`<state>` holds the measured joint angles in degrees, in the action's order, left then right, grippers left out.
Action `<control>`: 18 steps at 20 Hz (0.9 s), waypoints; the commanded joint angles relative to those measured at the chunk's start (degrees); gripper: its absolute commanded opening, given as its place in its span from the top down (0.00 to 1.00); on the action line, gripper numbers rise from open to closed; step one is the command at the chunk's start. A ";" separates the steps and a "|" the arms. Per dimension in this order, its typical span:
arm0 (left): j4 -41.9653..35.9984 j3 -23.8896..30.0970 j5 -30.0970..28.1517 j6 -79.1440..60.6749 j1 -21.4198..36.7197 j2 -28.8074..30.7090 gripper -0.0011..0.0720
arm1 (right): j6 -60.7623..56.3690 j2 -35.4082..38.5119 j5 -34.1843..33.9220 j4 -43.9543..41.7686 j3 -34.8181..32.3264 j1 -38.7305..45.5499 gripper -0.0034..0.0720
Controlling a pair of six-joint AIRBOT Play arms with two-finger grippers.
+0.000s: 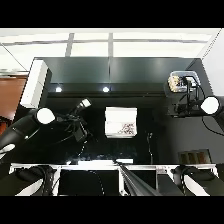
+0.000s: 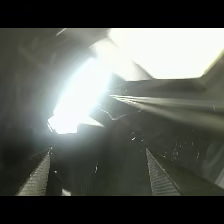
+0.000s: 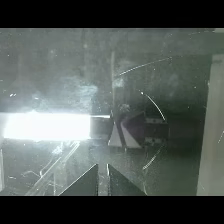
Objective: Fold the box and place the chain.
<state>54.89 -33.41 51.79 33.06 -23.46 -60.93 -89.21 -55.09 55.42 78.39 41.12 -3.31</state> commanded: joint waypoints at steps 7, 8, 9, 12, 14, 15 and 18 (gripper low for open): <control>-16.85 -7.72 1.18 -43.30 -0.66 -16.96 0.00 | -0.24 0.07 1.11 -0.61 -0.02 -0.02 0.88; -16.94 -8.24 1.18 -43.56 -1.40 -17.97 0.00 | -0.24 0.07 1.22 -0.61 -0.02 -0.02 0.88; -17.81 -8.66 1.14 -44.11 -1.90 -18.73 0.00 | -0.28 0.07 1.29 -0.72 -0.02 -0.02 0.88; -21.20 -9.07 1.18 -44.52 -2.19 -19.76 0.00 | -0.33 0.04 1.22 -0.79 -0.02 -0.02 0.88; -20.87 -9.05 1.18 -44.24 -2.25 -19.76 0.00 | -0.35 0.07 1.31 -0.79 -0.02 -0.02 0.88; -20.85 -9.05 1.20 -44.19 -2.29 -19.76 0.00 | -0.35 0.04 1.31 -0.81 -0.02 -0.02 0.88; -20.85 -9.07 1.01 -44.19 -2.32 -19.76 0.01 | -0.33 0.07 1.31 -0.81 -0.02 -0.02 0.88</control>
<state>34.50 -42.33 52.93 -10.79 -25.67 -80.44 -89.60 -55.07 56.69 77.58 41.12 -3.31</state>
